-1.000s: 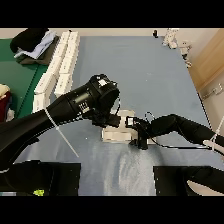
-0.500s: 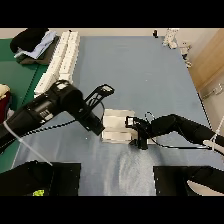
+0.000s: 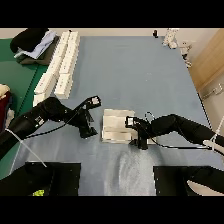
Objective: Fold the box.
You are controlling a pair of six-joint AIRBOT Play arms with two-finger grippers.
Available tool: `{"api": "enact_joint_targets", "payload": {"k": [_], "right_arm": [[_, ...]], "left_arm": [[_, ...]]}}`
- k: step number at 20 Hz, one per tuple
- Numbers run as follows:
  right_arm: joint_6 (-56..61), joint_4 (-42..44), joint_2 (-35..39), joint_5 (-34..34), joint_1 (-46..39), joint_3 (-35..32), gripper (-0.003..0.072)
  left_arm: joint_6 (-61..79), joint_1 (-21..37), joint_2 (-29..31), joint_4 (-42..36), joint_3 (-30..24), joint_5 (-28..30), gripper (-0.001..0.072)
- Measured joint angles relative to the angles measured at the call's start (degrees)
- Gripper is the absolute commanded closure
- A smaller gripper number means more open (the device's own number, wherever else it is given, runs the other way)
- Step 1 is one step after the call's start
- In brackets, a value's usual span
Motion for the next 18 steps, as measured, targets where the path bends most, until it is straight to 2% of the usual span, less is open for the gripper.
{"api": "enact_joint_targets", "payload": {"k": [3,6,11,18], "right_arm": [[0.0,0.0,0.0,0.0,0.0,0.0,0.0165],[0.0,0.0,0.0,0.0,0.0,0.0,0.0165],[0.0,0.0,0.0,0.0,0.0,0.0,0.0165],[0.0,0.0,0.0,0.0,0.0,0.0,0.0165]], "left_arm": [[19.4,1.2,-0.3,-8.0,-4.5,3.1,0.0018],[30.2,1.6,-0.4,-12.9,-7.5,4.7,0.0019],[37.3,1.8,0.1,-17.1,-8.9,7.8,0.0019],[38.1,1.8,-0.7,-18.5,-9.3,9.9,0.0020]]}}
